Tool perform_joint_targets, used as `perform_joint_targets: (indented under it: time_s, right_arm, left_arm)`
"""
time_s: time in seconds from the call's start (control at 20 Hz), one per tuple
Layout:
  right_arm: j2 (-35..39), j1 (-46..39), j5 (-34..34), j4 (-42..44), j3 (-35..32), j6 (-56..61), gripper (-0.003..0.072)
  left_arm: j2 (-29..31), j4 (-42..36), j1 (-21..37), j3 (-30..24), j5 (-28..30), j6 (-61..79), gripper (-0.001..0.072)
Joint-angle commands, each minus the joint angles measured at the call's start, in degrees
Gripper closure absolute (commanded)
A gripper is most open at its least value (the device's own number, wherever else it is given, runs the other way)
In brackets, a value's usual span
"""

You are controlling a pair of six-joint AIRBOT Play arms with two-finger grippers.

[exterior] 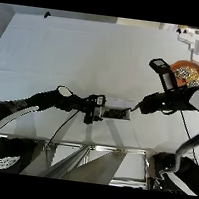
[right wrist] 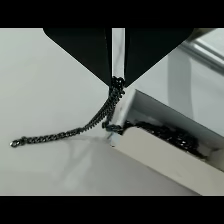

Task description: Fold the box and place the chain.

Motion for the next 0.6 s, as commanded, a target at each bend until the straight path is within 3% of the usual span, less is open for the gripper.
perform_joint_targets:
  time_s: [0.0, 0.3, 0.55]
  right_arm:
    - [1.57, 5.77, -5.09, 5.01, 0.02, 1.29, 0.0665]
    - [1.55, 12.22, -15.91, 10.38, 0.04, 1.22, 0.0665]
    - [1.51, 13.05, -19.21, 12.04, 0.04, 0.74, 0.0665]
  left_arm:
    - [0.04, 0.0, 0.0, 0.02, -0.04, 0.02, 0.0571]
    - [0.04, 0.0, 0.0, 0.02, -0.07, 0.02, 0.0571]
    - [0.04, 0.0, 0.0, 0.02, -0.07, 0.02, 0.0571]
